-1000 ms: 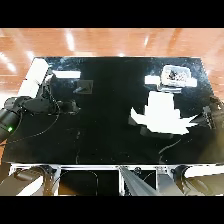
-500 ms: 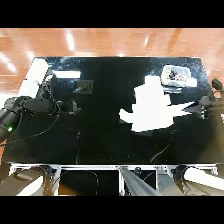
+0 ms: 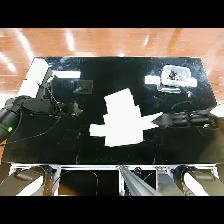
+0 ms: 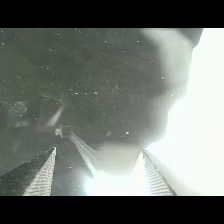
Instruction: Fold the box and place the chain.
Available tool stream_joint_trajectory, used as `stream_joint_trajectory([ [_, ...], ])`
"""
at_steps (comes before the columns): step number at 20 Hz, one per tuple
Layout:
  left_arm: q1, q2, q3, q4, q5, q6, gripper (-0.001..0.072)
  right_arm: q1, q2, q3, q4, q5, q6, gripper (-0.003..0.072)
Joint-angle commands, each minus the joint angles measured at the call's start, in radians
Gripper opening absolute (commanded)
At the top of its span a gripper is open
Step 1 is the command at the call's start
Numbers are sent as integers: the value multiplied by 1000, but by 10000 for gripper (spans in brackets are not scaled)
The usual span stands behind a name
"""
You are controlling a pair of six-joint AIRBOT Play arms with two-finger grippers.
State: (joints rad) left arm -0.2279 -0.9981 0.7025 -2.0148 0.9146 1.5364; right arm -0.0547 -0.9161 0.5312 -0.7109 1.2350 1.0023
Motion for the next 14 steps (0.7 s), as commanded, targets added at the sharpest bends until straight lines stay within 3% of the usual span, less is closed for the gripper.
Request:
stream_joint_trajectory([
  [1,-20,-10,0,-32,26,2,621,226,46,-90,-7,-263,34,29],
  [4,-55,-69,0,-32,60,8,621,343,46,-126,-8,-423,42,29],
  [7,-30,-171,6,-84,54,97,620,354,46,-127,-23,-424,75,29],
  [10,26,-277,7,-327,97,416,621,354,46,-127,-50,-364,93,28],
  [14,102,-403,7,-672,288,938,621,354,46,-127,-49,-289,96,28],
])
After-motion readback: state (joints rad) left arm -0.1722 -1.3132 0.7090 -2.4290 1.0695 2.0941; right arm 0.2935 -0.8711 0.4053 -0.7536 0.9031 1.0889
